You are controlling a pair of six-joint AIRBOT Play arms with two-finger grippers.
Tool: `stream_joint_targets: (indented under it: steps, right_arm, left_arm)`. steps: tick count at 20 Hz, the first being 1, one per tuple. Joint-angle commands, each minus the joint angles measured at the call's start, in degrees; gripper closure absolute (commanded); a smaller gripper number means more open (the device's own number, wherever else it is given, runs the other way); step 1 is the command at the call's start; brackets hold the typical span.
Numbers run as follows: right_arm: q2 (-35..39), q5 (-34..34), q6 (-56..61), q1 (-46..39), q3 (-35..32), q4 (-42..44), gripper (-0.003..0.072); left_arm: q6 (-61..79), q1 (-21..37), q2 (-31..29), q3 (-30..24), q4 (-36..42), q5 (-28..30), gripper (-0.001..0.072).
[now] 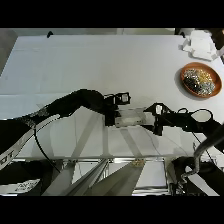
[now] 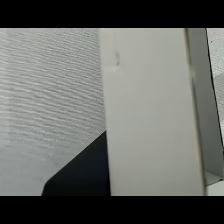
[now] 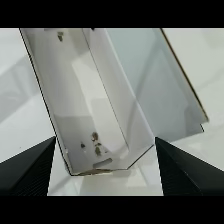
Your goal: Fold the box and place the chain.
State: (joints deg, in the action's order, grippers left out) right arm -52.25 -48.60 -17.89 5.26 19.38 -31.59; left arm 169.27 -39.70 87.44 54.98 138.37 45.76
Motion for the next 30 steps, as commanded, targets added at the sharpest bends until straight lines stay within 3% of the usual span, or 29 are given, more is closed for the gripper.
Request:
stream_joint_targets:
  steps: [1,6,21,30]
  right_arm:
    - [-0.04,0.15,-0.61,-0.04,0.02,0.59,-0.0006]
    - [-0.04,-1.9,0.09,-4.74,0.02,-2.49,-0.0005]
    - [-0.28,-1.55,-0.15,-4.42,0.02,-0.98,-0.0004]
    - [-9.27,-4.5,-0.59,-2.82,5.05,-0.76,-0.0006]
  left_arm:
    - [0.02,-0.02,-0.02,0.0,0.0,0.07,0.0699]
    - [0.02,-0.02,-0.02,0.0,0.0,0.07,0.0699]
    - [0.02,-0.02,-0.02,0.0,0.0,0.07,0.0699]
    - [0.02,-0.04,-0.02,0.0,0.0,0.07,0.0699]
